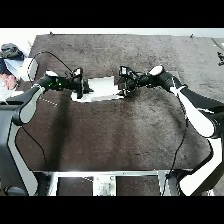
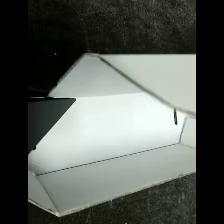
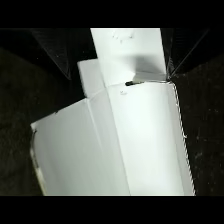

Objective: Fold the box and place the chain.

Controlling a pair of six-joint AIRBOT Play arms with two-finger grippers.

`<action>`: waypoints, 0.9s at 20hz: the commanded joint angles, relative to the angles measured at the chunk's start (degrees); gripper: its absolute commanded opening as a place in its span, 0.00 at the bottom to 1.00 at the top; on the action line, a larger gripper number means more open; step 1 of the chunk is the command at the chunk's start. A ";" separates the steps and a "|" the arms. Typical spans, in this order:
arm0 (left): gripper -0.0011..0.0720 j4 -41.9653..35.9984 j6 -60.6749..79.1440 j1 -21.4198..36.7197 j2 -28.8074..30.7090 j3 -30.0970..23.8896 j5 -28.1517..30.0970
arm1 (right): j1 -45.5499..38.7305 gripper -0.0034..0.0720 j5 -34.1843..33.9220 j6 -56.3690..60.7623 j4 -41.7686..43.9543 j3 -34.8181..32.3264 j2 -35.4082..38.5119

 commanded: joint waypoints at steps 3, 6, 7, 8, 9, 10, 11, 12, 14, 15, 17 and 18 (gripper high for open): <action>0.03 0.00 0.00 0.02 0.04 -0.02 0.04 | -0.20 0.94 3.50 0.79 2.14 2.86 -2.69; 0.03 0.00 0.00 0.02 0.04 -0.02 0.02 | -0.28 0.94 4.46 2.38 1.64 2.89 -2.64; 0.03 0.00 0.00 0.02 0.04 -0.02 0.04 | -0.31 0.94 4.68 4.15 0.26 2.86 -2.40; 0.03 0.02 0.00 0.02 0.04 -0.02 0.04 | -0.31 0.94 4.66 7.02 -2.38 2.86 -1.90; 0.03 0.00 0.00 0.02 0.04 -0.02 0.02 | -0.31 0.94 5.62 10.47 -5.53 2.86 -1.01; 0.03 0.00 0.00 0.02 0.04 -0.02 0.02 | -0.31 0.94 7.78 13.20 -8.66 2.86 0.02; 0.03 0.02 0.00 0.02 0.04 -0.02 0.02 | -0.31 0.94 10.91 16.55 -11.15 2.86 1.25; 0.03 0.00 0.00 0.02 0.04 -0.02 0.02 | -0.31 0.94 13.97 19.43 -12.28 2.69 2.51; 0.03 0.00 0.00 0.02 0.04 -0.02 0.02 | -0.02 0.94 16.09 20.57 -11.47 0.17 5.73; 0.03 0.00 0.00 0.02 0.04 -0.02 0.02 | 0.48 0.94 15.28 20.22 -10.97 -1.22 6.58; 0.03 0.00 0.00 0.02 0.04 -0.02 0.02 | 2.38 0.94 12.22 18.10 -10.95 -4.35 6.93; 0.03 0.00 0.00 0.02 0.04 -0.02 0.04 | 3.41 0.94 9.68 15.74 -10.95 -6.45 6.93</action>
